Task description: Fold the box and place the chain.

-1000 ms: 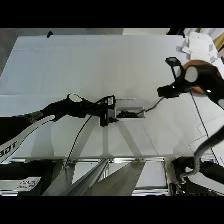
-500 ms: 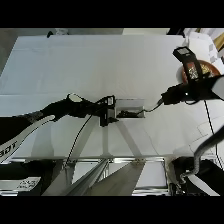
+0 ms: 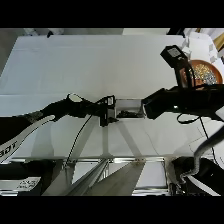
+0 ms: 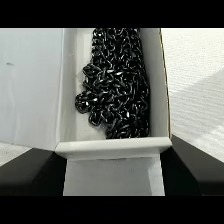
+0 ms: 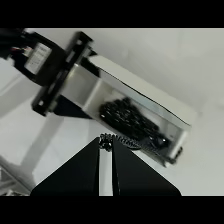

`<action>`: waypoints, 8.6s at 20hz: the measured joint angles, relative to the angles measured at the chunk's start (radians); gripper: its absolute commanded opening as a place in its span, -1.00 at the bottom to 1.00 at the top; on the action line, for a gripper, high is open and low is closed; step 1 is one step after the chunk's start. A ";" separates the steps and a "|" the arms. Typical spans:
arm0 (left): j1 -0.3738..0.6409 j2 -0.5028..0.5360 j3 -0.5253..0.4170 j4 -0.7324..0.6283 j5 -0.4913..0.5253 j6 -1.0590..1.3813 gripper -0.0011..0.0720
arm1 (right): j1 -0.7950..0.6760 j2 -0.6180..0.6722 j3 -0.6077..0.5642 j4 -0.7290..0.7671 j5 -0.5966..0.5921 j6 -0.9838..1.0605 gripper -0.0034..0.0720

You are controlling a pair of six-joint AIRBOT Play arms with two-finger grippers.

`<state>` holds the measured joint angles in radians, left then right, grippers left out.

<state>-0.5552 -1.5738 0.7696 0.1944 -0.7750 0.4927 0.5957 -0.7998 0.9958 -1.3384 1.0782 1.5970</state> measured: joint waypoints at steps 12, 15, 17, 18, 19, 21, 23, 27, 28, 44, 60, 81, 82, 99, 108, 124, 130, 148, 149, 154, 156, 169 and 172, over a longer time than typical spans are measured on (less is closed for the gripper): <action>0.000 0.000 0.000 0.000 0.000 0.000 -0.28 | 0.058 -0.198 -0.229 0.036 -0.240 0.021 -0.47; 0.000 0.000 0.000 0.000 0.000 0.000 -0.28 | 0.059 -0.243 -0.255 0.047 -0.287 0.022 -0.37; 0.000 0.000 0.000 0.000 0.000 0.000 -0.28 | 0.058 -0.251 -0.262 0.055 -0.314 0.019 -0.37; 0.000 0.000 0.000 0.000 0.000 0.000 -0.28 | 0.053 -0.247 -0.265 0.059 -0.323 0.015 -0.38; 0.000 0.000 0.000 0.000 0.000 0.000 -0.28 | 0.043 -0.235 -0.266 0.059 -0.323 0.006 -0.38; 0.000 0.000 0.000 0.000 0.000 0.000 -0.28 | 0.004 -0.192 -0.268 0.060 -0.306 -0.027 -0.40; 0.000 0.000 0.000 0.000 0.000 0.000 -0.28 | -0.061 -0.132 -0.269 0.061 -0.261 -0.102 -0.80; 0.000 0.000 0.000 0.000 0.000 0.000 -0.28 | -0.234 -0.046 -0.274 0.084 -0.095 -0.473 -0.83; 0.000 0.000 0.000 0.000 0.000 0.000 -0.28 | -0.277 -0.037 -0.283 0.089 -0.064 -0.575 -0.85; 0.000 0.000 0.000 0.000 0.000 0.000 -0.28 | -0.455 -0.220 -0.599 0.470 -0.375 -1.788 -0.11; 0.000 0.000 0.000 0.000 0.000 0.000 -0.28 | -0.432 -0.299 -0.606 0.650 -0.432 -2.018 -0.35; 0.000 0.000 0.000 0.000 0.000 0.000 -0.28 | -0.489 0.041 -0.607 0.523 -0.279 -1.387 -0.86; 0.000 0.000 0.000 0.000 0.000 0.000 -0.28 | -0.486 0.063 -0.607 0.575 -0.274 -1.334 -0.86; 0.000 0.000 0.000 0.000 0.000 0.000 -0.28 | -0.107 -0.195 -0.477 0.914 -0.625 -1.040 -0.21; 0.000 0.000 0.000 0.000 0.000 0.000 -0.28 | -0.100 -0.211 -0.134 0.560 -0.301 -1.009 -0.85; 0.000 0.000 0.000 0.000 0.000 0.000 -0.28 | -0.196 -0.436 -0.066 0.343 -0.139 -1.004 -0.85; 0.000 0.000 0.000 0.000 0.000 0.000 -0.28 | -0.196 -0.380 -0.137 0.343 -0.104 -1.084 -0.61; 0.000 0.000 0.000 0.000 0.000 0.000 -0.28 | -0.137 -0.335 -0.188 0.320 -0.105 -1.276 -0.27; 0.000 0.000 0.000 0.000 0.000 0.000 -0.28 | -0.134 -0.335 -0.188 0.312 -0.113 -1.276 -0.33; 0.000 0.000 0.000 0.000 0.000 -0.001 -0.28 | -0.127 -0.335 -0.188 0.261 -0.134 -1.279 -0.49; 0.000 0.000 0.000 -0.001 0.001 -0.003 -0.28 | -0.126 -0.335 -0.188 0.253 -0.135 -1.280 -0.50; 0.000 0.000 0.000 0.000 0.001 0.000 -0.28 | -0.126 -0.335 -0.192 0.235 -0.154 -1.281 -0.70; 0.000 0.000 0.000 -0.001 0.002 0.000 -0.28 | -0.126 -0.335 -0.192 0.235 -0.166 -1.281 -0.70</action>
<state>-0.5552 -1.5738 0.7696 0.1936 -0.7734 0.4923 0.4702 -1.1347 0.8043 -1.1034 0.9119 0.3164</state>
